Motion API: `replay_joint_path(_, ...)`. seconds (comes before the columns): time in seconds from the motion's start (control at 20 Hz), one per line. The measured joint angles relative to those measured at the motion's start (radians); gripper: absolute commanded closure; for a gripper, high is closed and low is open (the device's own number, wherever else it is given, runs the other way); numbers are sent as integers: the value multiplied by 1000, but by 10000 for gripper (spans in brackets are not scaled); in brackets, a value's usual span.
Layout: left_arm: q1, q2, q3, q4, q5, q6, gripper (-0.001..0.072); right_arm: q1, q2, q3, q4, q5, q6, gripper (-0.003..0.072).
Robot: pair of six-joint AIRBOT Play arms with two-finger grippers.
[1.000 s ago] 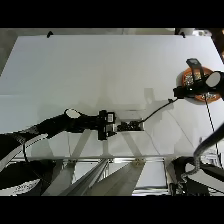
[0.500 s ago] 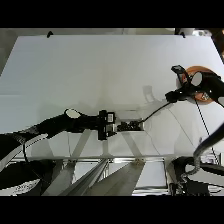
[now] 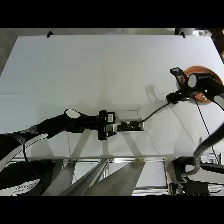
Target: Fold the box and place the chain.
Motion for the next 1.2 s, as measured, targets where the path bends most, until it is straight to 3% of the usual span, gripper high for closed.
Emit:
replay_joint_path(0.2,0,0,0,0,0,0,573,0,-16,0,35,-7,-11,613)
replay_joint_path(0.35,0,0,0,0,0,0,573,0,-19,1,39,-6,-15,675)
replay_joint_path(0.75,0,0,0,0,0,0,573,0,36,-1,51,19,-18,675)
replay_joint_path(1.05,0,0,0,0,0,0,573,0,237,-1,76,97,-20,676)
replay_joint_path(1.2,0,0,0,0,0,0,573,0,375,-1,167,177,-42,676)
